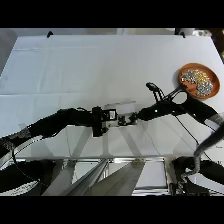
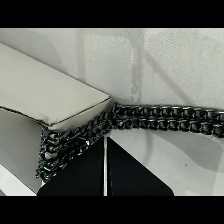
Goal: Fold the box and place the chain.
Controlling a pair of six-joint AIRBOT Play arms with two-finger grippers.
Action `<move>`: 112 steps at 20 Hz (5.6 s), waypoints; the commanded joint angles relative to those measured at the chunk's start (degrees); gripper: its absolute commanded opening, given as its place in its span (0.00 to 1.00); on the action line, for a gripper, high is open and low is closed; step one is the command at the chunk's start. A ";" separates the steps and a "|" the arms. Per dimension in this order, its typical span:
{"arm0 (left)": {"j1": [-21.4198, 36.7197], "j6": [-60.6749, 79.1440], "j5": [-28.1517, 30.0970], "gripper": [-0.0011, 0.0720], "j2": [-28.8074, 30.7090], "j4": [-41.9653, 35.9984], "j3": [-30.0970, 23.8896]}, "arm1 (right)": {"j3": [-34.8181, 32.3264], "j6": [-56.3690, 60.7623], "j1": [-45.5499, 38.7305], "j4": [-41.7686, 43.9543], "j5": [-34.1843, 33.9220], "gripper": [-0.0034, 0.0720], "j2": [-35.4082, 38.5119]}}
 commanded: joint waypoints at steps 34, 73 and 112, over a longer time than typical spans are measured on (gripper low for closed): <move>0.02 0.00 0.02 0.21 0.00 0.02 -0.02 | -0.02 -4.02 0.07 2.21 6.78 0.06 6.51; 0.02 0.00 0.02 0.21 0.00 0.02 -0.02 | 4.44 40.81 -23.10 -33.03 -35.43 0.45 -3.63; 0.02 0.00 0.02 0.21 0.00 0.02 -0.02 | 29.31 19.78 -31.61 -31.87 -0.33 0.06 -15.52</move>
